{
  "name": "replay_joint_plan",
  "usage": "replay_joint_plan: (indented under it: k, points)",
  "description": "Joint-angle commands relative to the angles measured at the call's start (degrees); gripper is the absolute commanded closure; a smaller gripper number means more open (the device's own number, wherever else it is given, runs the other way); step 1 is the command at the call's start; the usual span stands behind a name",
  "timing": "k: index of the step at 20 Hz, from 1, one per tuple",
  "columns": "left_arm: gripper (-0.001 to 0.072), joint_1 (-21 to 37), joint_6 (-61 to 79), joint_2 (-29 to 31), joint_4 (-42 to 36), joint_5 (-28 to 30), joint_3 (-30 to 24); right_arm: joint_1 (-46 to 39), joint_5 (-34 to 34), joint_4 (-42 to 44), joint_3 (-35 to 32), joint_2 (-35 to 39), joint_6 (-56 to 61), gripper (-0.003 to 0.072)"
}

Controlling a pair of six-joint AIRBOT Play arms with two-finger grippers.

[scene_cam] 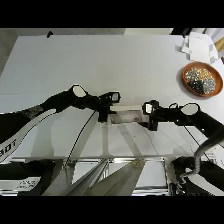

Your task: Fold the box and place the chain.

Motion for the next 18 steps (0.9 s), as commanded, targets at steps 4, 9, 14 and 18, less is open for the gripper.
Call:
replay_joint_plan:
  k: [4,9,14,18]
  points:
    - [0.07,0.0,0.0,0.0,0.0,0.0,0.0,-0.4,4.0,1.3,2.0,-4.9,-4.4,0.0002]
    - [0.07,0.0,0.0,0.0,0.0,0.0,0.0,-0.3,5.3,1.3,3.6,-7.5,-4.4,0.0004]
    - [0.07,0.0,0.0,0.0,0.0,0.0,0.0,-0.3,5.1,1.3,3.7,-10.7,-6.1,0.0017]
    - [0.07,0.0,0.0,0.0,0.0,0.0,0.0,-0.3,3.9,2.2,3.7,-11.2,-6.4,0.0029]
